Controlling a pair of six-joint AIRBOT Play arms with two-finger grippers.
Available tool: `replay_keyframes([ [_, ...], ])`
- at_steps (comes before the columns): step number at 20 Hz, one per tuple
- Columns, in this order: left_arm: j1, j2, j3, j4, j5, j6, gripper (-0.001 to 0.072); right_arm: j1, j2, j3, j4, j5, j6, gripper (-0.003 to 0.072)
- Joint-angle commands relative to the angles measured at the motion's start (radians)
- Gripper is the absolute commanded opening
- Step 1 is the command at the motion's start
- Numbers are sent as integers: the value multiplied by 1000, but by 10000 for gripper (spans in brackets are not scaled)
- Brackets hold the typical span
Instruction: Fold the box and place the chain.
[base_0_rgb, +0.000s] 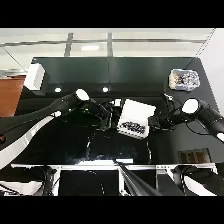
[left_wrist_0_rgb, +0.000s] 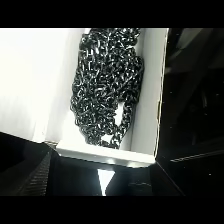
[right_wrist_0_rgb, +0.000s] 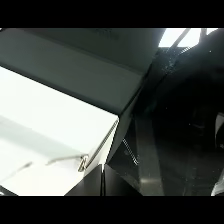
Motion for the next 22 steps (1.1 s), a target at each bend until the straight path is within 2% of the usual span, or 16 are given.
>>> replay_keyframes([
  [1, -7, -1, 1, 16, -23, 2, 698, 1, 0, 0, 1, -1, 0, 11],
  [22, -21, -1, 1, 40, 3, -33, 699, 1, 0, 0, 1, -4, 0, 11],
])
